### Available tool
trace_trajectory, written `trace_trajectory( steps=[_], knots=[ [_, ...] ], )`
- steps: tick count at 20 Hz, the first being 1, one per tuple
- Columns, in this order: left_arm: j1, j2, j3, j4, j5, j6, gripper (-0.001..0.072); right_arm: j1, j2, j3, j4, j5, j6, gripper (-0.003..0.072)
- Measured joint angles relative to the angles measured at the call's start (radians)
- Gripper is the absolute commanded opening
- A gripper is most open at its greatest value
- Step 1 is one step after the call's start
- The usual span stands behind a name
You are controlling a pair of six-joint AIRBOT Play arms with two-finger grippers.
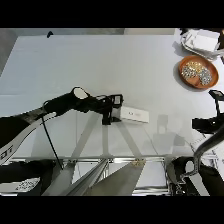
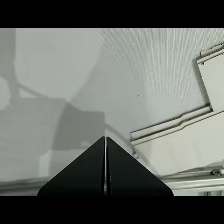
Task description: Fold the box and place the chain.
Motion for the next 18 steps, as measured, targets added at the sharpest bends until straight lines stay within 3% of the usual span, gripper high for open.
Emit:
trace_trajectory(
  steps=[5,9,14,18],
  knots=[
    [0.123,0.123,0.0,-0.01,0.121,-0.088,0.0001,0.0,0.0,-0.001,0.01,-0.047,0.0,0.0018],
    [0.308,0.159,0.0,0.033,0.206,-0.208,-0.0001,0.0,0.0,-0.001,0.012,-0.067,-0.001,0.0018],
    [0.597,0.17,0.0,0.208,0.261,-0.493,-0.0002,0.0,0.0,-0.001,0.013,-0.075,-0.003,0.0018],
    [0.809,0.172,0.0,0.437,0.244,-0.722,-0.0002,0.0,0.0,-0.001,0.016,-0.077,-0.004,0.0018]
  ],
)
